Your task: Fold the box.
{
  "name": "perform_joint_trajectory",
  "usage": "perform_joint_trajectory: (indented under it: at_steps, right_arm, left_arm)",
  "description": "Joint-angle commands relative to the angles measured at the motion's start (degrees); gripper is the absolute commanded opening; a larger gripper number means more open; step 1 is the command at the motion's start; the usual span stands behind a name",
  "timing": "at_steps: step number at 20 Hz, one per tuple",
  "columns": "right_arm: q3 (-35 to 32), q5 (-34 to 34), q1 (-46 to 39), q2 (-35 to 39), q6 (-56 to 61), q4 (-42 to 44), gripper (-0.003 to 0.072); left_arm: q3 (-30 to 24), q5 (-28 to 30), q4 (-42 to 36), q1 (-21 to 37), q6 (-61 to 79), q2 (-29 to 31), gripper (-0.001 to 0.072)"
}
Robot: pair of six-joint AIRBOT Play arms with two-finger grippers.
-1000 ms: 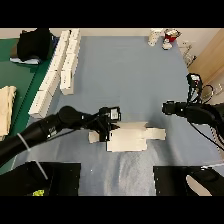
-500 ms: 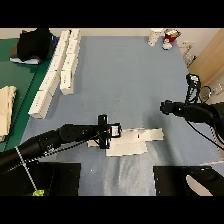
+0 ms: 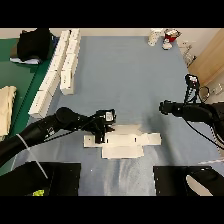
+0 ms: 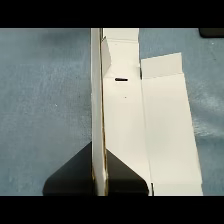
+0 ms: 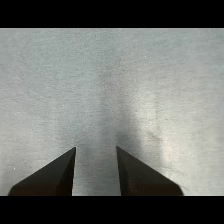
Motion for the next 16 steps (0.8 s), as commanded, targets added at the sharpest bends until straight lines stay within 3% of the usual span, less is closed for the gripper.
perform_joint_trajectory:
  at_steps: [1,7,12,13,14,16]
  right_arm:
    - [0.0,0.1,0.0,0.0,0.0,0.3,0.0389]
    - [0.0,0.0,0.0,0.0,0.0,0.4,0.0389]
    - [0.0,-0.2,0.0,0.0,-0.1,3.5,0.0373]
    - [0.0,-1.0,0.1,0.0,-0.2,5.6,0.0292]
    - [0.1,-2.4,0.1,0.0,-0.7,7.8,0.0165]
    - [0.1,-6.8,0.1,0.0,-2.2,11.0,0.0111]
  left_arm:
    - [2.3,-5.5,-1.1,2.4,0.5,-4.2,0.0011]
    - [2.3,-5.7,-1.3,2.4,-0.2,-6.1,0.0012]
    - [2.2,-10.0,-1.3,2.4,-0.2,-6.1,0.0012]
    - [2.2,-10.0,-1.3,2.4,-0.2,-6.1,0.0012]
    - [2.2,-9.9,-1.3,2.4,-0.2,-6.1,0.0012]
    - [2.3,-9.9,-1.3,2.5,-0.2,-6.1,0.0013]
